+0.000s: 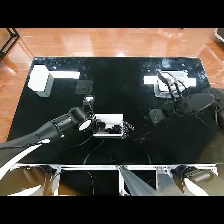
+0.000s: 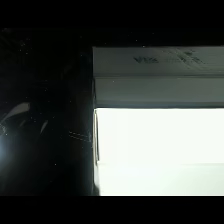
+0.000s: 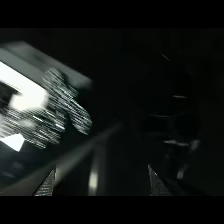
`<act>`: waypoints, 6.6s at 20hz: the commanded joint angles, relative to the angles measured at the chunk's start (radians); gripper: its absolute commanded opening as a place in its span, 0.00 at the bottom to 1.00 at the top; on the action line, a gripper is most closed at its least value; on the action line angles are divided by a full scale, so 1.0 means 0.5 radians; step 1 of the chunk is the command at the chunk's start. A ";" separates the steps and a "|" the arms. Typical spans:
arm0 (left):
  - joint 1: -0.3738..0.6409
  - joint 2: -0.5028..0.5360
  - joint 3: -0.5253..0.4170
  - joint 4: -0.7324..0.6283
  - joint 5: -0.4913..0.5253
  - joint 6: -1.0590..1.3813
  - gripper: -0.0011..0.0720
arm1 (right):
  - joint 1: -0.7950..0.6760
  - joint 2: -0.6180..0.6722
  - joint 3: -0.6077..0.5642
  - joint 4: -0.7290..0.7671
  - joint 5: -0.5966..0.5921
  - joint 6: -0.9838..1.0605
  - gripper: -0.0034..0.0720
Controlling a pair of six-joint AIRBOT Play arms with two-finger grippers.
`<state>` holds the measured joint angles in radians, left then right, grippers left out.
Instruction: Fold the box and place the chain.
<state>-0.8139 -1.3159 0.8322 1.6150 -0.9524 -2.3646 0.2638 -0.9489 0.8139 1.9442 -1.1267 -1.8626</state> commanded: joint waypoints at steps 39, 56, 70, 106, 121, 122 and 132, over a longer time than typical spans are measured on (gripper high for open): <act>-0.002 0.002 0.001 -0.007 -0.095 0.000 0.05 | 0.703 -0.485 -0.371 0.439 1.001 -1.414 0.07; -0.002 0.002 0.001 -0.008 -0.094 0.000 0.05 | 0.624 0.318 -0.005 1.255 0.703 -0.888 0.06; -0.002 0.002 0.001 -0.016 -0.092 0.000 0.05 | 0.709 0.057 0.026 0.806 0.645 -0.478 0.07; 0.304 1.459 -0.169 -0.109 -0.866 0.704 0.87 | 0.154 -0.069 0.324 0.382 0.087 -0.106 0.99; 1.160 1.375 -0.539 -0.860 -0.394 1.582 0.87 | 0.776 -0.938 0.876 0.132 0.021 -0.033 0.98; 1.146 1.373 -0.542 -0.858 -0.391 1.581 0.87 | 0.776 -0.938 0.876 0.197 -0.053 -0.146 0.98; 1.144 1.373 -0.599 -0.853 -0.323 1.572 0.87 | 0.781 -0.938 0.876 0.220 -0.127 -0.773 0.98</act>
<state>-0.2417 -0.6289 0.5354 1.1912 -1.1297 -1.5803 0.6537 -1.4170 1.2510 2.0636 -1.1805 -2.1513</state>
